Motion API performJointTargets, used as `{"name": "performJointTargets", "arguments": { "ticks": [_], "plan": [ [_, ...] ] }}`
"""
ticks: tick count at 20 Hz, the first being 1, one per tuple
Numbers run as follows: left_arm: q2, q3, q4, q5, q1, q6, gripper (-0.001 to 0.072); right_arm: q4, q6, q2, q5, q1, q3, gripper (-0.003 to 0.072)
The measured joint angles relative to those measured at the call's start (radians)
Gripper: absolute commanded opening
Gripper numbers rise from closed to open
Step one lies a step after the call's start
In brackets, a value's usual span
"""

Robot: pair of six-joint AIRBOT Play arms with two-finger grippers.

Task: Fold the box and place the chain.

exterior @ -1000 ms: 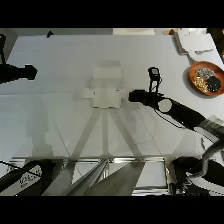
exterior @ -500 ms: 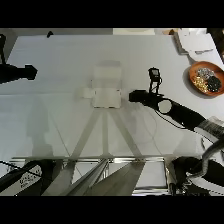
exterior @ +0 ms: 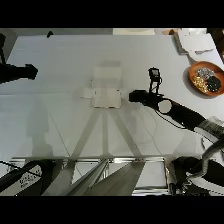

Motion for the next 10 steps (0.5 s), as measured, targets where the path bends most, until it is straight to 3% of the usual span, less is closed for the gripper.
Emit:
{"name": "performJointTargets", "arguments": {
  "ticks": [2, 3, 4, 5, 7, 8, 10],
  "plan": [
    [0.000, 0.000, -0.010, -0.008, 0.000, -0.003, 0.0695, 0.000, 0.000, 0.000, 0.000, 0.000, 0.000, 0.0010],
    [0.000, 0.000, -0.017, -0.016, 0.000, -0.003, 0.0602, 0.000, 0.000, 0.000, 0.000, 0.000, 0.000, 0.0010],
    [0.000, 0.000, -0.027, -0.028, -0.001, -0.004, 0.0444, 0.000, 0.000, 0.000, 0.000, 0.000, 0.000, 0.0010],
    [-0.002, 0.000, -0.036, -0.037, -0.001, -0.003, 0.0346, 0.000, 0.000, 0.000, 0.000, 0.000, 0.000, 0.0010],
    [-0.018, 0.000, -0.052, -0.052, -0.003, 0.010, 0.0360, 0.000, 0.000, 0.000, 0.000, 0.000, 0.000, 0.0010],
    [-0.035, 0.002, -0.067, -0.061, -0.008, 0.026, 0.0414, 0.000, 0.000, 0.000, 0.000, 0.000, 0.000, 0.0010],
    [-0.087, 0.024, -0.112, -0.111, -0.025, 0.089, 0.0418, 0.000, 0.000, 0.000, 0.000, 0.000, 0.000, 0.0010]
  ]
}}
